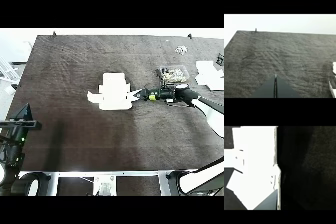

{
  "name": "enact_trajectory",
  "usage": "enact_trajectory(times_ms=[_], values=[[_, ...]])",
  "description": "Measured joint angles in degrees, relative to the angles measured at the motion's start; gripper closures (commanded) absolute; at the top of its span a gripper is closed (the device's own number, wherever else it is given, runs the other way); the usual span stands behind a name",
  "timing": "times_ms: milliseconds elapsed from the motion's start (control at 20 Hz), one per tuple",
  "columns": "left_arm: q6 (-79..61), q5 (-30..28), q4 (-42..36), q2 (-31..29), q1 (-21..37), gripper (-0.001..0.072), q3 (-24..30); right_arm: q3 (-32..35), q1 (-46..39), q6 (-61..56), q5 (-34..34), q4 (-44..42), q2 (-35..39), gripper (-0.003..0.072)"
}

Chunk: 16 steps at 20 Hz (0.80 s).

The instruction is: Fold the box and place the chain.

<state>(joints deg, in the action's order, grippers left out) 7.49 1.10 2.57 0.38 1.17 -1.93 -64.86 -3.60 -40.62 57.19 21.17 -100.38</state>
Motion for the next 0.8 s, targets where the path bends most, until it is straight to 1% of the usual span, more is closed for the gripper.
enact_trajectory(times_ms=[100, 150, 200, 250, 300, 400, 600, 700, 800], values=[[0.0, 0.1, 0.0, 0.0, 0.0, 0.0687, 0.0, 0.0, 0.6, -0.3, -0.7, 0.0, -0.2, 0.0685], [0.0, 0.2, 0.0, 0.0, 0.0, 0.0463, 0.0, 0.0, 0.8, -0.7, -1.0, 0.0, -0.3, 0.0685], [0.0, 0.3, 0.0, 0.0, 0.0, 0.016, 0.0, 0.0, 0.9, -1.2, -1.4, 0.0, -0.3, 0.0685], [0.0, 0.4, 0.0, 0.0, 0.0, 0.0175, 0.0, 0.0, 1.0, -1.5, -1.7, -0.1, -0.4, 0.0686], [-0.1, 0.4, 0.0, 0.0, 0.0, 0.0211, 0.0, 0.0, 1.1, -1.9, -1.7, -0.2, -0.4, 0.0686], [-0.3, 0.5, 0.1, 0.0, 0.0, 0.0213, 0.0, 0.0, 1.2, -2.4, -2.0, -0.2, -0.4, 0.0685], [-0.4, 2.7, 0.2, 0.6, 0.0, 0.0213, -0.2, 0.0, 1.3, -3.3, -2.4, -0.5, -0.4, 0.0686], [-0.5, 3.0, 0.4, 3.1, 0.0, 0.0213, -1.2, 0.0, 1.4, -3.7, -2.6, -0.7, -0.4, 0.0685], [-0.5, 4.3, 1.0, 8.2, 0.0, 0.0213, -3.8, 0.0, 1.4, -3.8, -2.6, -0.7, -0.4, 0.0685]])
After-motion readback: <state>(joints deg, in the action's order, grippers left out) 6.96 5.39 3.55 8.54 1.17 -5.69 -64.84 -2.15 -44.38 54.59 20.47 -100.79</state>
